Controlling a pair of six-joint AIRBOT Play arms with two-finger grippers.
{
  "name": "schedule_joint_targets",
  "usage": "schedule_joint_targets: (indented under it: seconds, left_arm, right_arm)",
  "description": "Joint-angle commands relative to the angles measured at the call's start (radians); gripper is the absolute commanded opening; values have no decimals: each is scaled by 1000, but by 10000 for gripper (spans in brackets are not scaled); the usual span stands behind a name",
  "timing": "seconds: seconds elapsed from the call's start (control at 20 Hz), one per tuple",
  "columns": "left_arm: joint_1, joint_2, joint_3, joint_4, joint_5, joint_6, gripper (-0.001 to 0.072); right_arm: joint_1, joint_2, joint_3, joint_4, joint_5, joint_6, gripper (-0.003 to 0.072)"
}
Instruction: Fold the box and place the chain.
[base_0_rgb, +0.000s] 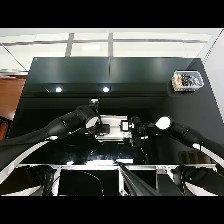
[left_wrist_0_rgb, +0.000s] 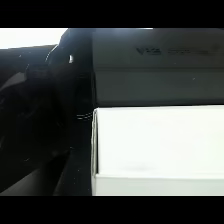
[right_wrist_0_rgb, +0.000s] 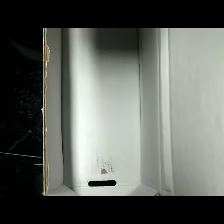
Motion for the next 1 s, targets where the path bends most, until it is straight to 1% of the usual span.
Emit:
schedule_joint_targets:
  seconds: [0.0, 0.05, 0.1, 0.7, 0.75, 0.8, 0.85, 0.95]
  left_arm:
    - [0, -7, 8, 0, -4, -1, 381]
    - [0, -7, 8, 0, -3, -1, 380]
    - [0, -8, 11, 0, -3, -1, 346]
    - [0, -19, 11, 0, -3, -1, 346]
    - [0, -19, 11, 0, -3, -1, 324]
    - [0, -19, 11, 0, -3, -1, 257]
    - [0, -19, 11, 0, -3, -1, 224]
    - [0, -19, 11, 0, -3, -1, 216]
  right_arm:
    - [0, 0, 0, 0, 1, 0, 477]
    - [0, 0, 0, 0, 1, 0, 477]
    - [0, 0, 0, 0, 1, 0, 477]
    - [0, 0, 0, 0, 1, 0, 477]
    - [0, 0, 0, 0, 1, 0, 477]
    - [0, 0, 0, 0, 1, 0, 477]
    - [0, 0, 0, 0, 1, 0, 477]
    - [0, 0, 0, 0, 1, 0, 477]
